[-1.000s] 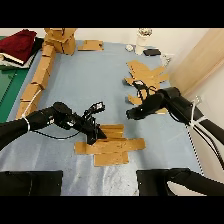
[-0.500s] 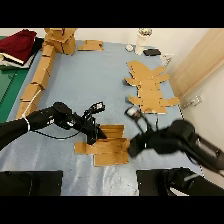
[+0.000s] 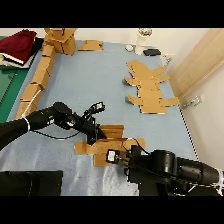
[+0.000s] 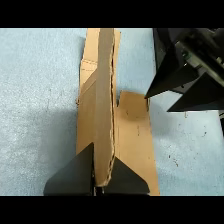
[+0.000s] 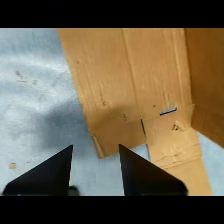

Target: Fold the box.

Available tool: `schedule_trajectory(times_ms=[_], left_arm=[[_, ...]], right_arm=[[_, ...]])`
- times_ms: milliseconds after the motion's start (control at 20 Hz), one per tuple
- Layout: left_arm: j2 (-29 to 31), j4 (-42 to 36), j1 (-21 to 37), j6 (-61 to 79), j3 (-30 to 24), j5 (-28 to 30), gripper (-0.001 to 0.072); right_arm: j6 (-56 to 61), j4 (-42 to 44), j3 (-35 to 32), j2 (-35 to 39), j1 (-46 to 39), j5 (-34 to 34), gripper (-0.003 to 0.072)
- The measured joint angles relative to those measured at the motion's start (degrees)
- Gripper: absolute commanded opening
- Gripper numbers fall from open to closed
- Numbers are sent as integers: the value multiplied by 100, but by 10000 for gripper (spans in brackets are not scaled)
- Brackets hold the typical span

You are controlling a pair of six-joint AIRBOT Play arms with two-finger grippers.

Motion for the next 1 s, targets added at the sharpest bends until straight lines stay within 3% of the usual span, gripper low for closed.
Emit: schedule_trajectory(times_ms=[500,1000], left_arm=[[0,0,0,0,0,0,13],[0,0,-7,-2,0,0,13]], right_arm=[[-313,-527,-52,-588,140,841,440],[-181,-890,26,-264,146,798,440]])
